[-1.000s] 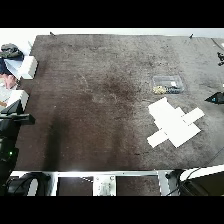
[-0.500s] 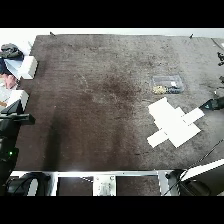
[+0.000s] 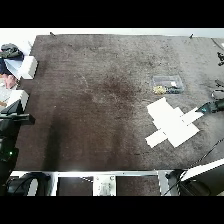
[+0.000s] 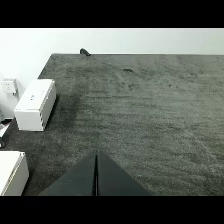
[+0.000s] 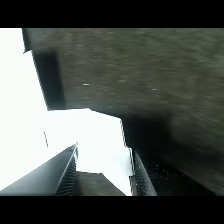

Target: Fold the box and place the chain.

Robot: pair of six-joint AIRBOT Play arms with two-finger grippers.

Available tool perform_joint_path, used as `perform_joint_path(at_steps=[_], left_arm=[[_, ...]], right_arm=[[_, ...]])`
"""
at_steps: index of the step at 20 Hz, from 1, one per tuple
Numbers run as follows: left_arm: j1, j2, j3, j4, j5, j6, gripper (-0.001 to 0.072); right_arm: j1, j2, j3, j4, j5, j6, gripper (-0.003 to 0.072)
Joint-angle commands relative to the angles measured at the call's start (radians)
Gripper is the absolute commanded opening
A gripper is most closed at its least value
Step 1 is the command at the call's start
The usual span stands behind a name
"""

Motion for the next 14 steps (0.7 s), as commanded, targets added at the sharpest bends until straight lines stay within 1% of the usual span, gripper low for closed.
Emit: perform_joint_path(at_steps=[1,4,7,9,12,14], left_arm=[[0.001,0.001,0.0,0.0,0.0,0.0,0.0012],[0.001,0.001,0.0,0.0,0.0,0.0,0.0012],[0.001,0.0,0.0,0.0,0.0,0.0,0.0012],[0.001,0.0,0.0,0.0,0.0,0.0,0.0012],[0.001,0.001,0.0,0.0,0.0,0.0,0.0012],[0.001,0.001,0.0,0.0,0.0,0.0,0.0012]], right_arm=[[0.01,0.0,-0.008,0.013,0.061,-0.003,0.0375],[0.01,0.002,-0.053,0.013,0.084,-0.013,0.0375],[0.011,0.002,-0.095,-0.028,0.101,-0.012,0.0375],[0.011,0.002,-0.099,-0.027,0.088,-0.024,0.0376],[0.024,0.002,-0.1,-0.017,0.11,-0.023,0.0375],[0.037,0.002,-0.122,-0.017,0.111,-0.023,0.0375]])
